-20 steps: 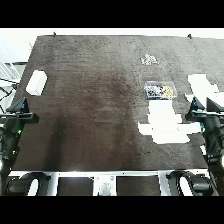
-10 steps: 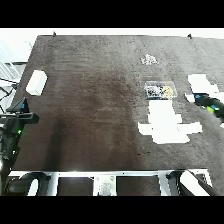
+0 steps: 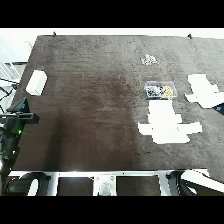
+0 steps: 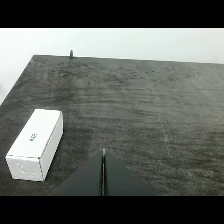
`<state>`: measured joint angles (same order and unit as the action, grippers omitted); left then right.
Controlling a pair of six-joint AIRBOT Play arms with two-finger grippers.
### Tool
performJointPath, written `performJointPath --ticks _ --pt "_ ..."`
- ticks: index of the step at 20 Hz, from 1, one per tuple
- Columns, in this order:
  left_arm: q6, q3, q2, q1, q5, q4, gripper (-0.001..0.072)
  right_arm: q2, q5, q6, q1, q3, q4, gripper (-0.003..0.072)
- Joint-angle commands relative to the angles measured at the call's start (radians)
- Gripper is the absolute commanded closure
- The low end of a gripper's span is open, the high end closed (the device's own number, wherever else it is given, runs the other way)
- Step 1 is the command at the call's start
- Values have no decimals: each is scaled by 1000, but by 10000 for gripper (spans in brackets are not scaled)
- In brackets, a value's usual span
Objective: Fold the box and place the chain.
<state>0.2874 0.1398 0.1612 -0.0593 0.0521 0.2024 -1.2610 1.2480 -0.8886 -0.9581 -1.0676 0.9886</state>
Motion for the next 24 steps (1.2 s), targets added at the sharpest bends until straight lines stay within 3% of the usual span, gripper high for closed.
performJointPath --ticks 1,3,15,19,20,21,22,24 --pt "0 0 -1 -1 0 0 688 -113 167 -11 15 -61 143 166" --pt "0 0 -1 -1 0 0 688 -155 191 -10 30 -61 224 165" --pt "0 0 -1 -1 0 0 688 -285 235 89 139 -7 245 176" --pt "0 0 -1 -1 0 0 688 -298 236 97 140 -2 186 177" --pt "0 0 -1 -1 0 0 688 -299 236 97 140 2 180 187" --pt "0 0 -1 -1 0 0 688 -299 236 116 140 12 171 278" --pt "0 0 -1 -1 0 0 688 -299 235 132 140 25 158 312" --pt "0 0 -1 -1 0 0 688 -299 223 161 142 49 123 323"
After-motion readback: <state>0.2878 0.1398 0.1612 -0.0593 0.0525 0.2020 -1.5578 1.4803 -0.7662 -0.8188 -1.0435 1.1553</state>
